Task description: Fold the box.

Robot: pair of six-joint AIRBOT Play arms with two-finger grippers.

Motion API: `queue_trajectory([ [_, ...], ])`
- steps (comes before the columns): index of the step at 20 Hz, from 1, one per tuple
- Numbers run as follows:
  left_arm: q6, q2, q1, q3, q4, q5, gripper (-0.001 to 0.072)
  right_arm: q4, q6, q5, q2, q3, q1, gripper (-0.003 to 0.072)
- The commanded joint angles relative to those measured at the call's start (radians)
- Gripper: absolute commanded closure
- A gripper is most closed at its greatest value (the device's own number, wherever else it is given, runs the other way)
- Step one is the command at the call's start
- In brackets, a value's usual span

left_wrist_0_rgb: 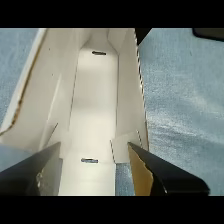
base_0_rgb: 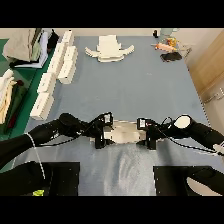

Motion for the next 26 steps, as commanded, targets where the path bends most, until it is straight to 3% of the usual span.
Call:
queue_trajectory([
  [1,0.003,-0.018,-0.002,0.000,-0.004,0.007,0.0013,0.000,0.002,0.000,0.001,0.000,0.000,0.0177],
  [6,-0.010,-0.023,-0.002,0.000,-0.001,0.009,0.0020,0.000,0.002,0.000,0.001,0.000,0.000,0.0177],
  [7,-0.061,-0.014,0.000,0.000,0.015,0.011,0.0240,0.000,0.002,0.000,0.001,0.000,0.000,0.0177],
  [8,-0.121,0.003,0.000,0.000,0.063,0.014,0.0588,0.000,0.002,0.000,0.001,0.000,0.000,0.0177],
  [9,-0.210,0.034,0.000,0.000,0.144,0.013,0.0697,0.000,0.001,0.000,0.001,0.000,0.000,0.0177],
  [12,-0.618,0.148,0.000,0.000,0.407,-0.004,0.0697,0.000,0.002,0.000,0.001,0.000,0.000,0.0177],
  [16,-1.188,0.393,0.000,0.000,0.655,-0.157,0.0697,0.000,0.002,0.000,0.001,0.000,0.000,0.0177],
  [18,-1.585,0.522,0.002,0.000,0.787,-0.183,0.0697,0.000,0.002,0.000,0.001,0.000,0.000,0.0177],
  [21,-2.161,0.610,0.077,0.000,1.065,-0.287,0.0696,0.000,0.002,0.000,0.001,0.000,0.000,0.0177],
  [23,-2.203,0.602,0.172,-0.001,1.099,-0.377,0.0697,0.000,0.002,0.000,0.001,0.000,0.000,0.0177],
  [26,-2.126,0.528,0.300,-0.002,1.055,-0.398,0.0697,0.000,0.002,0.000,0.001,0.000,0.000,0.0177],
])
